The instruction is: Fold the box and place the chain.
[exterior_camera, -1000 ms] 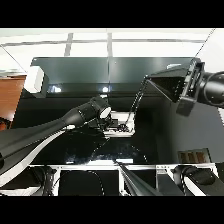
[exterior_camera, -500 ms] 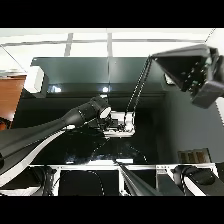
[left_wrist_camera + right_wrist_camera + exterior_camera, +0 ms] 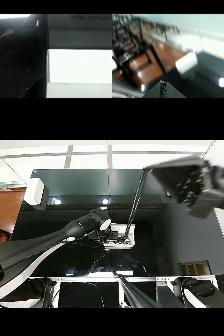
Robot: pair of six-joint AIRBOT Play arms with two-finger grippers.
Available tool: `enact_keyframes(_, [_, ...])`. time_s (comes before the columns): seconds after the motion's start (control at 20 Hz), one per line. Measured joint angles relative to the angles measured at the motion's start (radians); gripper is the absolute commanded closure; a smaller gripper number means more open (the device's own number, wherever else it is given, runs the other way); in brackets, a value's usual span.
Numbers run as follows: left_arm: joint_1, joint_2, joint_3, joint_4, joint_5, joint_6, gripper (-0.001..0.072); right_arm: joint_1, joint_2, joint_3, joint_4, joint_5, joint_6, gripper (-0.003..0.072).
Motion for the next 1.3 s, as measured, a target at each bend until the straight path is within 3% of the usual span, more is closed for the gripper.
enact_keyframes(0.3, [0.0, 0.0, 0.0, 0.0, 0.0, 0.0, 0.0679, 0.001, -0.043, -0.164, -0.219, 0.103, 0.143, 0.0663])
enact_keyframes(0.55, [0.0, 0.0, 0.0, 0.0, 0.0, 0.0, 0.0679, 0.05, -0.077, -0.341, -0.269, 0.02, 0.202, 0.066])
enact_keyframes(0.6, [0.0, 0.0, 0.0, 0.0, 0.0, 0.0, 0.0679, 0.067, -0.087, -0.362, -0.274, 0.001, 0.206, 0.0564])
enact_keyframes(0.65, [0.0, 0.0, 0.0, 0.0, 0.0, 0.0, 0.0679, 0.084, -0.098, -0.378, -0.277, -0.019, 0.212, 0.0471])
enact_keyframes(0.95, [0.0, 0.0, 0.0, 0.0, 0.0, 0.0, 0.0679, 0.081, -0.127, -0.412, -0.332, -0.067, 0.224, 0.0473])
enact_keyframes(1.3, [0.0, 0.0, 0.0, 0.001, 0.002, 0.0, 0.0679, -0.105, -0.131, -0.417, -0.464, 0.106, 0.224, 0.0474])
